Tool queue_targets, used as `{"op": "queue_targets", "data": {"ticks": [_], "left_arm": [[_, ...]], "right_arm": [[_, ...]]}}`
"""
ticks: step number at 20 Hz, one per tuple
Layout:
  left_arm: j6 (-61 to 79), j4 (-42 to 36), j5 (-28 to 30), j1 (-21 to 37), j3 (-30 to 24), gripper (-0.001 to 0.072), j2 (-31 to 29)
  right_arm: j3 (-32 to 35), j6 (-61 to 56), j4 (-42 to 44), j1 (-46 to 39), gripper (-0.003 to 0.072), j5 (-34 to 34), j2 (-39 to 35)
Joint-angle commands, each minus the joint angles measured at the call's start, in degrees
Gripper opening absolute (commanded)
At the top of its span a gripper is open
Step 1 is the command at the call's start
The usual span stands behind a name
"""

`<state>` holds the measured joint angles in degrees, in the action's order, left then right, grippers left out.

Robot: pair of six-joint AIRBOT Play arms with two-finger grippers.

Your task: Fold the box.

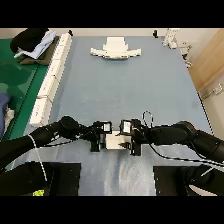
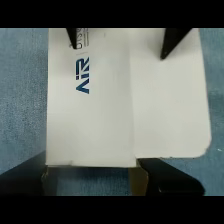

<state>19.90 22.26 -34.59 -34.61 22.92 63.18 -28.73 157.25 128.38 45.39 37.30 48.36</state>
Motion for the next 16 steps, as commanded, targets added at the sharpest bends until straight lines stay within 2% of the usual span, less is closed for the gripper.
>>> {"op": "queue_targets", "data": {"ticks": [1, 10, 16], "left_arm": [[0.0, 0.0, 0.0, 0.0, 0.0, 0.0468, 0.0], [0.0, 0.0, 0.0, 0.0, 0.0, 0.0467, 0.0], [0.0, 0.0, 0.0, 0.0, 0.0, 0.0467, 0.0]], "right_arm": [[-0.1, 5.4, -1.3, 1.2, 0.0471, 0.1, 1.9], [-0.1, 9.9, -3.5, 1.2, 0.0471, -2.8, 3.4], [-0.1, 9.9, -3.5, 1.2, 0.0471, -3.3, 0.6]]}}
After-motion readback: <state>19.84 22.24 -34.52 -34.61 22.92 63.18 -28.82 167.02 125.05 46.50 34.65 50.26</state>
